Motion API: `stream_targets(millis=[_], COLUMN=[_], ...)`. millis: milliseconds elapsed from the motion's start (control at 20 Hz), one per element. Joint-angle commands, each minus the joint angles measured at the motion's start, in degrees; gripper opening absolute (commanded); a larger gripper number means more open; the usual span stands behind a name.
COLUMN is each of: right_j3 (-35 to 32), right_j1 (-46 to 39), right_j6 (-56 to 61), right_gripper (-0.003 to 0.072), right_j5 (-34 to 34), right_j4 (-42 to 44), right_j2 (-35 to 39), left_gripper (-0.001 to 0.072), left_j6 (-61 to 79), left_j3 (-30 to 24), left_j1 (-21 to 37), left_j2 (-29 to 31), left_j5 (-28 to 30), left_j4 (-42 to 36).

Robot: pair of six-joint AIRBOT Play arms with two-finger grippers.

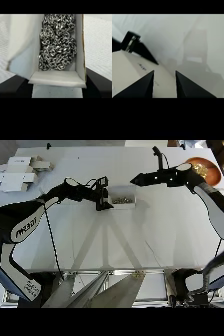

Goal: Fold the box and place the chain.

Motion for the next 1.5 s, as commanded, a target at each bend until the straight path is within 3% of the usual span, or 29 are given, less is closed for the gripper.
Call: stream_targets(millis=[0, 200, 300, 550, 750, 1050, 1450], right_j3=[0.02, 0.02, 0.02, 0.02, 0.02, 0.02, 0.02], right_j1=[0.07, 0.07, 0.07, 1.42, 2.51, 5.62, 8.11], right_j6=[-4.42, -12.72, -18.14, -23.61, -28.37, -28.83, -28.55], right_gripper=[0.0263, 0.0272, 0.0320, 0.0320, 0.0365, 0.0367, 0.0356], right_j5=[7.43, 12.09, 12.04, 12.17, 12.66, 5.97, -2.64], right_j4=[0.07, -0.17, -1.40, -11.08, -11.30, -21.29, -25.79], right_j2=[0.04, 1.66, 2.82, 3.82, 3.93, 3.98, 4.17], left_gripper=[0.0395, 0.0395, 0.0395, 0.0395, 0.0395, 0.0395, 0.0395], left_j6=[0.00, 0.00, 0.00, 0.00, 0.00, 0.00, 0.00], left_j3=[0.04, 0.04, 0.04, 0.04, 0.04, 0.04, 0.04], left_j1=[0.04, 0.04, 0.04, 0.04, 0.04, 0.04, 0.04], left_j2=[-0.02, -0.02, -0.02, -0.02, -0.02, -0.02, -0.02], left_j5=[0.02, 0.02, 0.02, 0.04, 0.02, 0.02, 0.02], left_j4=[0.00, 0.00, 0.00, 0.00, 0.00, 0.00, 0.00])
